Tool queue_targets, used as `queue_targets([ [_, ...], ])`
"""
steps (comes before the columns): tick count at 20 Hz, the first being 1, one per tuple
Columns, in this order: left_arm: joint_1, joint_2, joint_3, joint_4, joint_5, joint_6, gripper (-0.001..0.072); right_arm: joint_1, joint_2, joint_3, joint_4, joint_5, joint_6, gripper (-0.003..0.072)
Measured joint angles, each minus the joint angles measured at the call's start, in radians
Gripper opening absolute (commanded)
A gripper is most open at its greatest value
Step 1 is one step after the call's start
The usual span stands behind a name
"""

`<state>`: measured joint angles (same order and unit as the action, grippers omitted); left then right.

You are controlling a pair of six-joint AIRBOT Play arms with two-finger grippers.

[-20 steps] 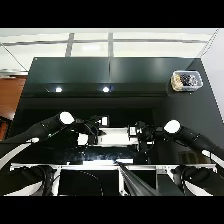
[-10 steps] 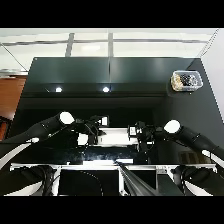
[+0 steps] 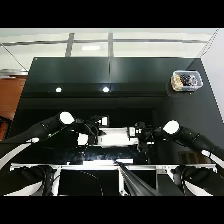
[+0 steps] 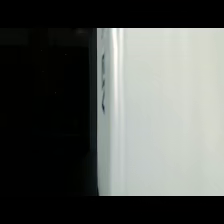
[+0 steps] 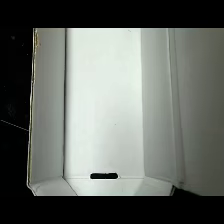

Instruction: Fold the box and place the chain.

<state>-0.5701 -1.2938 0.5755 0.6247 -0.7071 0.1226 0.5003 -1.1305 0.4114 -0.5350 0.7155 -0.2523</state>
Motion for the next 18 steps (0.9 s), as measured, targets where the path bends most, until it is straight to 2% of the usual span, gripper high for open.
queue_targets([
  [9, 0.000, 0.000, 0.000, 0.000, 0.000, 0.000, 0.0029, 0.010, -0.001, 0.000, -0.015, -0.009, 0.011, 0.0658],
  [10, 0.000, 0.000, 0.000, 0.000, 0.000, 0.000, 0.0029, 0.010, -0.001, 0.000, -0.015, -0.009, 0.011, 0.0596],
  [11, 0.000, 0.000, 0.000, 0.000, 0.000, 0.000, 0.0029, 0.010, -0.001, 0.000, -0.015, -0.010, 0.013, 0.0463],
  [12, 0.000, 0.000, 0.000, 0.000, 0.000, 0.000, 0.0030, 0.010, -0.001, 0.000, -0.015, -0.010, 0.013, 0.0444],
  [18, 0.000, 0.000, 0.000, 0.000, 0.000, 0.000, 0.0030, 0.010, -0.001, 0.000, -0.018, -0.010, 0.013, 0.0443],
])
